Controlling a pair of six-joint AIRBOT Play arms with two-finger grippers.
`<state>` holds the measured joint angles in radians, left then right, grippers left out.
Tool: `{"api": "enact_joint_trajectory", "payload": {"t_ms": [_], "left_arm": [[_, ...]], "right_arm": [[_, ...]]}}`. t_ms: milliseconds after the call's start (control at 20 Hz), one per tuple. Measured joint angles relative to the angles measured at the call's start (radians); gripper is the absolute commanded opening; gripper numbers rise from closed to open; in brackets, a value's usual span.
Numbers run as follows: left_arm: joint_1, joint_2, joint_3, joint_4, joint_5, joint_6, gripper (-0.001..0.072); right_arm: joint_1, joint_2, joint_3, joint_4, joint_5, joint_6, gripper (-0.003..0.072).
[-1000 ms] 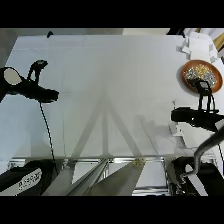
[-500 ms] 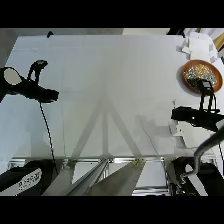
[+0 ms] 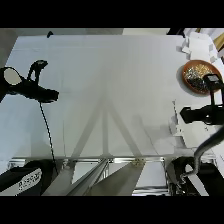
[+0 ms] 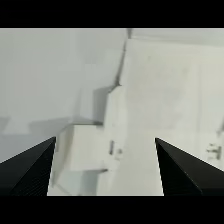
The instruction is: Fold the box and place the chain.
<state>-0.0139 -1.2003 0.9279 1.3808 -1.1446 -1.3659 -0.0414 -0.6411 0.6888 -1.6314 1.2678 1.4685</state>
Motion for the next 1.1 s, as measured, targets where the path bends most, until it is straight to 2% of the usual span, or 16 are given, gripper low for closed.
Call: {"api": "enact_joint_trajectory", "payload": {"t_ms": [250, 450, 850, 1100], "left_arm": [[0.0, 0.0, 0.0, 0.0, 0.0, 0.0, 0.001], [0.0, 0.0, 0.0, 0.0, 0.0, 0.0, 0.001], [0.0, 0.0, 0.0, 0.0, 0.0, 0.0, 0.001], [0.0, 0.0, 0.0, 0.0, 0.0, 0.0, 0.001]], "right_arm": [[-0.051, -0.252, 0.124, -0.26, 0.098, 0.039, 0.0684], [-0.214, -0.422, 0.221, -0.332, 0.115, 0.037, 0.0686], [-0.504, -0.5, 0.264, -0.343, -0.015, 0.042, 0.0685], [-0.588, -0.559, 0.266, -0.313, -0.009, -0.046, 0.0666]]}}
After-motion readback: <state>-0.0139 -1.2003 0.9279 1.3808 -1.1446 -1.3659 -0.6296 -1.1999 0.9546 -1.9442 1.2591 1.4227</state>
